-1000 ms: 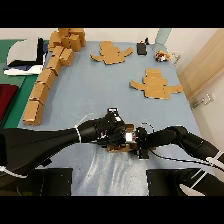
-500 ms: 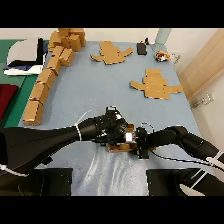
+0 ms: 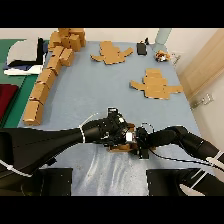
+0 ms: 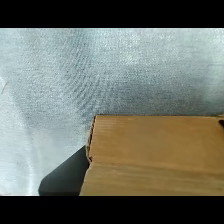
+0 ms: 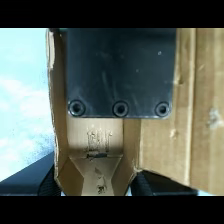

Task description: Fold the box.

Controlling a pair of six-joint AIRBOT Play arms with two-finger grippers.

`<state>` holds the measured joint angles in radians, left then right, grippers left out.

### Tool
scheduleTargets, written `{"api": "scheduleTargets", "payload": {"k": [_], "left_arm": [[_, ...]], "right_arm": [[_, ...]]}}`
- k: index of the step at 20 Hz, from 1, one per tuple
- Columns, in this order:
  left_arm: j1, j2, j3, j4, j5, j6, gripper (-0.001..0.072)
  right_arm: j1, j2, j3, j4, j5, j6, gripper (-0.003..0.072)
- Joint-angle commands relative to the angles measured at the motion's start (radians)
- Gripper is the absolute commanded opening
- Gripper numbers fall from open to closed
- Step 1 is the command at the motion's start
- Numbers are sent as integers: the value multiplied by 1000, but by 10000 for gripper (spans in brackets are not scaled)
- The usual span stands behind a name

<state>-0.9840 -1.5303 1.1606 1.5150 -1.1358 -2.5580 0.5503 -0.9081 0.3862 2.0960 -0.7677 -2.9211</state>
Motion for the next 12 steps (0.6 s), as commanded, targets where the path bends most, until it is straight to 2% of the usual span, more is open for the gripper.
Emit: {"api": "scheduleTargets", "payload": {"k": [1, 10, 11, 12], "left_arm": [[-1, -2, 1, 6, 0, 7, 14], [-1, -1, 2, 4, 0, 8, 18], [-1, -1, 2, 3, 0, 10, 100], [-1, -1, 2, -1, -1, 10, 359]], "right_arm": [[0, 0, 1, 2, 0, -1, 511], [0, 0, 1, 2, 0, -1, 511], [0, 0, 1, 2, 0, -1, 511], [0, 0, 1, 2, 0, -1, 511]]}}
